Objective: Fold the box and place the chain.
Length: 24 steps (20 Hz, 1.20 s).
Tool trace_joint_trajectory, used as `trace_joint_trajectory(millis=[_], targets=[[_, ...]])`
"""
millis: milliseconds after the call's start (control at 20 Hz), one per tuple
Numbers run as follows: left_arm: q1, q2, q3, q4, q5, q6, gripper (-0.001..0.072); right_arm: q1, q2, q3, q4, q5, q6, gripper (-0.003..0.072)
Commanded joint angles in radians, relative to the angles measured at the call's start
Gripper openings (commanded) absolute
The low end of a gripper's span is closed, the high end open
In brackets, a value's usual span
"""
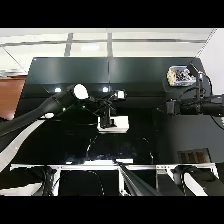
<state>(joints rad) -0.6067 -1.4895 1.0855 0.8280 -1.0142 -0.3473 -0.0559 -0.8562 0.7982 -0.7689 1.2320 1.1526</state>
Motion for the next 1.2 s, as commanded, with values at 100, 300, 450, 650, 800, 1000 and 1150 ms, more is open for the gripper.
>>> trace_joint_trajectory(millis=[100,300,450,650,800,1000,1150], targets=[[-0.027,-0.010,0.004,-0.014,-0.036,-0.003,0.0719,0.000,0.001,0.001,-0.015,-0.003,-0.001,0.0020],[-0.068,-0.010,0.004,0.110,-0.024,-0.046,0.0719,0.000,0.001,0.001,-0.014,-0.002,-0.001,0.0020],[-0.106,-0.012,0.004,0.219,0.026,-0.163,0.0719,0.000,0.001,0.001,-0.014,-0.005,-0.001,0.0020],[-0.153,-0.014,0.004,0.359,0.084,-0.303,0.0678,0.000,0.001,0.001,-0.014,-0.010,0.000,0.0020],[-0.159,-0.012,0.009,0.394,0.080,-0.348,0.0380,0.000,0.001,0.001,-0.014,-0.010,0.004,0.0019],[-0.026,0.003,0.111,0.617,0.029,-0.579,0.0285,0.000,0.001,0.001,-0.014,-0.010,0.011,0.0020],[0.193,0.002,0.206,0.695,0.019,-0.698,0.0288,0.000,0.001,0.001,-0.014,-0.026,0.023,0.0020]])
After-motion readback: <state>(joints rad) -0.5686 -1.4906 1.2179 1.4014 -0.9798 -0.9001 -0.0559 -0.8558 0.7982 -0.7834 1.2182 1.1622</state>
